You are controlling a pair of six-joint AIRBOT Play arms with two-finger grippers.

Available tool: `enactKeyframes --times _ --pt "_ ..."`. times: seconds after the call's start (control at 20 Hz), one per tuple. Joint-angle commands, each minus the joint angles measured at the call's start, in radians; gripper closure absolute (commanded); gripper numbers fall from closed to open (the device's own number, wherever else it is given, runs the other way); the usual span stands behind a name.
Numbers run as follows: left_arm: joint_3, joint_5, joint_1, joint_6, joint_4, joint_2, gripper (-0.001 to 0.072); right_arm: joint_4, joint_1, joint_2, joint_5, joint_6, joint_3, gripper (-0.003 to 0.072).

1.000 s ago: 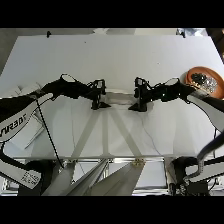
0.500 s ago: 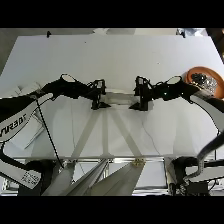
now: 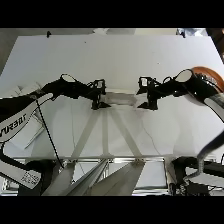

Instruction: Fold the box and place the chain.

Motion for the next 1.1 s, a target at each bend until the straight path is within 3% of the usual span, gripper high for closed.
enactKeyframes --times 0.0,0.1,0.25,0.4,0.7,0.85,1.05 --pt "0.000 0.043 0.001 -0.031 -0.012 0.000 0.0197 -0.032 0.000 0.032 0.030 0.030 0.001 0.0288" --pt "0.000 0.043 0.001 -0.031 -0.011 0.000 0.0197 -0.049 0.000 0.037 0.080 0.030 0.001 0.0671" --pt "0.000 0.042 0.001 -0.030 -0.011 0.000 0.0197 0.022 0.000 0.037 0.159 0.028 0.001 0.0667" --pt "0.000 0.042 0.001 -0.026 -0.011 0.000 0.0197 0.225 0.003 0.035 0.139 0.029 0.001 0.0668" --pt "0.000 0.041 0.001 -0.026 -0.011 0.000 0.0197 0.360 0.120 -0.016 -0.212 0.028 0.001 0.0673" --pt "0.000 0.041 0.001 -0.020 -0.006 0.000 0.0197 0.530 0.150 -0.032 -0.399 0.028 0.001 0.0673" --pt "0.000 0.040 0.001 -0.018 0.001 0.000 0.0197 0.542 0.150 -0.058 -0.482 0.029 0.001 0.0673"
